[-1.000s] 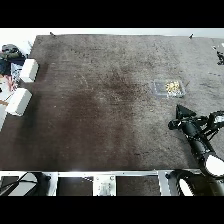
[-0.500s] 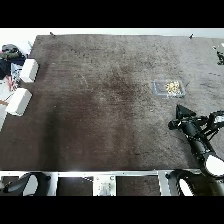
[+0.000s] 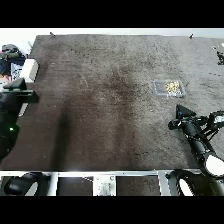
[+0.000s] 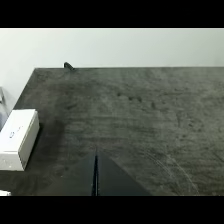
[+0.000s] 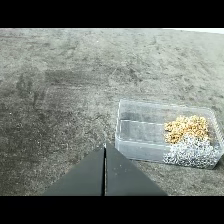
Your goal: Fold the box and place the chain.
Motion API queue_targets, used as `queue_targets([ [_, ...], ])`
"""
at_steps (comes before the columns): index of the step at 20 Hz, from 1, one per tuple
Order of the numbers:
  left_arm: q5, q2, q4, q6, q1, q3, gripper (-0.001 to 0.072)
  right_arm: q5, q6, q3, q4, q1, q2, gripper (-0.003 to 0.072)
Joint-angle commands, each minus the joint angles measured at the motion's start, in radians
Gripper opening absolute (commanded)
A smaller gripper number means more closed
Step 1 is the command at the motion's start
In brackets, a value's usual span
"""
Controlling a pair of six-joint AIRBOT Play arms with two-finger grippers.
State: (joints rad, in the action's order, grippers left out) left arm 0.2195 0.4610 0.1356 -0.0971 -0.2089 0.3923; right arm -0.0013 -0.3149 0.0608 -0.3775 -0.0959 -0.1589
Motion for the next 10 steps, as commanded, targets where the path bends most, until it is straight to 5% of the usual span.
queue_targets([
  [1,0.143,-0.023,0.006,-0.011,-0.138,-0.036,0.0005,0.0,0.0,0.0,0.0,0.0,0.001,0.0012],
  [10,0.154,-0.208,-0.023,0.054,-0.184,-0.041,0.0007,0.0,0.0,0.0,0.0,0.0,0.001,0.0012],
])
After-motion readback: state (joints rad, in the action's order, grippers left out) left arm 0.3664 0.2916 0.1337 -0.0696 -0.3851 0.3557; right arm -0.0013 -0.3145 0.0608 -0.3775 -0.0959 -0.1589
